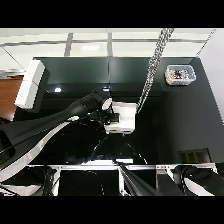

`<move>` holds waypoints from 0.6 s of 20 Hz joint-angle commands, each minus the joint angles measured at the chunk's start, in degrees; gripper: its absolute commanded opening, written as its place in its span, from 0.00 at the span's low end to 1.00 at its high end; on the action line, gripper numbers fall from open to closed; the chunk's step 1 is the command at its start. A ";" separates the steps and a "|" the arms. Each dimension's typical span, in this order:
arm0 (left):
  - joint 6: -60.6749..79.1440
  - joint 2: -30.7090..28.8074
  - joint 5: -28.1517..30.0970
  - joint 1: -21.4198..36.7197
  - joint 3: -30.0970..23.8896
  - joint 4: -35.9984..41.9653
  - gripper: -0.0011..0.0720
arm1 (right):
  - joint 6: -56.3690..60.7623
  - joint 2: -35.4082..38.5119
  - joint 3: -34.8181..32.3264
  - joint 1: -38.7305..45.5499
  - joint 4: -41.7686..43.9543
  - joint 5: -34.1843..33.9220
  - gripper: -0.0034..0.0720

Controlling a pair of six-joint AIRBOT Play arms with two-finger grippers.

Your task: Fold the box and place the chain.

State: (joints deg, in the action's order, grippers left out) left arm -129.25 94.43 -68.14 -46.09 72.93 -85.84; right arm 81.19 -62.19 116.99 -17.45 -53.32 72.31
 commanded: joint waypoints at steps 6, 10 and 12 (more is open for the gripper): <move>0.02 0.04 0.02 0.02 0.04 -0.02 0.05 | -0.26 0.02 -0.04 -0.17 4.33 -0.72 0.06; 0.02 0.04 0.04 0.02 0.04 -0.02 0.05 | -0.26 0.02 -0.04 -0.17 4.31 -1.36 0.06; 0.02 0.04 0.04 0.02 0.04 -0.02 0.05 | -0.22 -0.04 -0.07 -0.17 4.00 0.74 0.06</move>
